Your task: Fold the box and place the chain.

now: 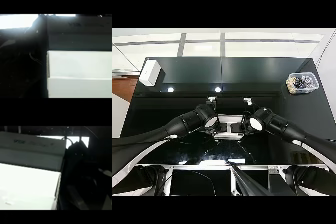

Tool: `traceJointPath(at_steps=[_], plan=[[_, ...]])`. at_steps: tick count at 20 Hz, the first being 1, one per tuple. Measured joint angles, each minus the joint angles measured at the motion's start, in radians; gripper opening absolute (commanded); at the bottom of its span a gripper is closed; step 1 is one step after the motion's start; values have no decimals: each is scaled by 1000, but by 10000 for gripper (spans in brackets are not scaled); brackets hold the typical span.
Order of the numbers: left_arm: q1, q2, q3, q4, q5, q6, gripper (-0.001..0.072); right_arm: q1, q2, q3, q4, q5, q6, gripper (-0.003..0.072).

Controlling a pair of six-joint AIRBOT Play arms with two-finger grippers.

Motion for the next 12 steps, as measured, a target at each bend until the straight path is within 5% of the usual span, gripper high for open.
traceJointPath(at_steps=[2,3,12], plan=[[0,0,0,1,-3,1,29,2,-18,14,-2,4,4,201],[0,0,0,1,-3,1,29,3,-25,21,-4,5,5,141],[0,0,0,0,-1,2,29,4,-59,43,-2,34,19,135]])
